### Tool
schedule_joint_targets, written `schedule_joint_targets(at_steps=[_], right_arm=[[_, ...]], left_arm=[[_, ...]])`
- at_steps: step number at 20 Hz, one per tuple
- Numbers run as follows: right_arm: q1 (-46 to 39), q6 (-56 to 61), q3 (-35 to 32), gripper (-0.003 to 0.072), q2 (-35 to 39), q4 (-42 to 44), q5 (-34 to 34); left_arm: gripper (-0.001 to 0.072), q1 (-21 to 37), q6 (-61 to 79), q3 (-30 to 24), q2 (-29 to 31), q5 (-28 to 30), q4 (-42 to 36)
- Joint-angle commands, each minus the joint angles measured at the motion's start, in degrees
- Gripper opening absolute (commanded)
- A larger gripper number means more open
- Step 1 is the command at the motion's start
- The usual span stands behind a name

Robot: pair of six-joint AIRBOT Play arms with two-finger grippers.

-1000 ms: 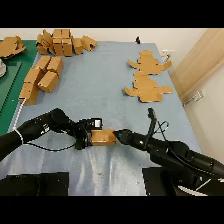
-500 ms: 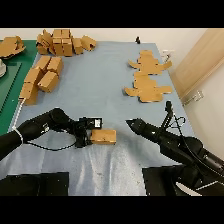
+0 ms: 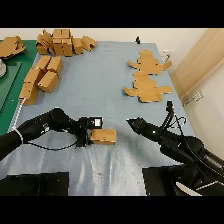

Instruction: Fold the box.

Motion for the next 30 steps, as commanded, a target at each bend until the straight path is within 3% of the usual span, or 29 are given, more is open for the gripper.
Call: schedule_joint_targets(at_steps=[1,6,7,8,9,15,18,20,24,30], right_arm=[[0.0,0.1,0.0,0.0003,0.0,0.0,-0.1],[-0.1,0.7,0.0,0.0003,0.0,0.0,-0.1],[-0.1,1.1,0.0,0.0003,0.0,0.0,-0.1],[-0.1,1.3,0.0,0.0003,0.0,0.0,0.0],[-0.1,1.5,0.0,0.0003,0.0,0.0,0.0],[-0.1,1.5,0.0,0.0003,0.0,0.0,0.0],[-0.1,1.5,0.0,0.0003,0.0,0.0,0.0],[-0.1,1.5,0.0,0.0003,0.0,0.0,0.2],[-0.1,1.5,0.0,0.0003,0.0,-0.1,0.7],[-0.1,1.5,0.0,0.0003,0.0,0.0,0.7]], left_arm=[[0.0713,0.0,0.0,0.1,0.0,-0.3,-2.2],[0.071,0.0,0.0,0.0,-0.7,-0.9,-3.5],[0.0597,0.0,0.0,0.0,-0.8,-1.5,-3.5],[0.0435,0.0,0.0,0.0,-0.8,-2.1,-3.5],[0.0348,0.0,0.0,0.0,-0.8,-2.1,-3.5],[0.0349,0.2,-7.0,0.3,0.6,-0.6,-1.7],[0.035,1.7,-24.5,1.2,4.5,5.3,9.4],[0.0351,6.0,-39.8,1.5,6.5,9.1,18.6],[0.0351,20.8,-62.4,3.8,7.2,9.5,34.5],[0.0351,42.6,-66.7,5.3,5.6,10.0,36.2]])
